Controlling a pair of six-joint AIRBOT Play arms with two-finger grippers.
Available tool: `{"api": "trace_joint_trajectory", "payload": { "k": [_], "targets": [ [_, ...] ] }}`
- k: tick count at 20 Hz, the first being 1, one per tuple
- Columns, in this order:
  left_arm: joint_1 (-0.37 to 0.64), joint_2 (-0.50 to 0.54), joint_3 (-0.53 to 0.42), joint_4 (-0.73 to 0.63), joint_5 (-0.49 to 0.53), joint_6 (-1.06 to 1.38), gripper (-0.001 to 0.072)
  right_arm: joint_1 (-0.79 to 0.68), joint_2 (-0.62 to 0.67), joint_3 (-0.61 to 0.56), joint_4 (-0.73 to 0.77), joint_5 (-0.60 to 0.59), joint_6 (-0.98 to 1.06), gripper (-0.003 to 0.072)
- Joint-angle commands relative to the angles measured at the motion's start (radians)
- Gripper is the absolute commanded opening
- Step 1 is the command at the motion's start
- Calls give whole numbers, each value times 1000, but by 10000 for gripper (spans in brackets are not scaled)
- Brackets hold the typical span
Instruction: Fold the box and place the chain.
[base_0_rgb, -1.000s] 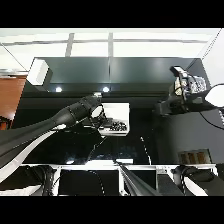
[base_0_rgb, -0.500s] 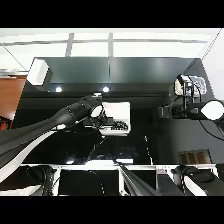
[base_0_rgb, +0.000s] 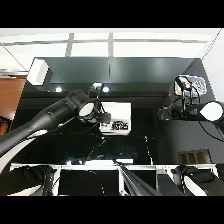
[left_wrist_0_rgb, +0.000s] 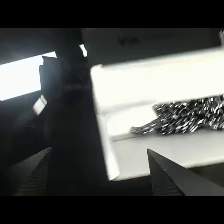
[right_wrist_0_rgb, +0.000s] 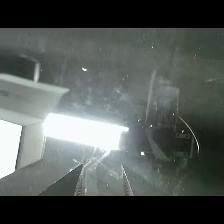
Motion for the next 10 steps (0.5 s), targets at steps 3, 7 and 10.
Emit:
{"api": "trace_joint_trajectory", "payload": {
  "k": [3, 7, 10],
  "targets": [
    [96, 228, -105, 187, -100, 140, 701, 0, 0, 0, 0, 36, -3, 295],
    [367, 369, -320, 112, -8, 233, 702, 0, 0, 0, 0, 50, 3, 296],
    [588, 386, -425, -216, 63, 638, 702, 0, 0, 0, 0, 63, 23, 295]
  ]
}}
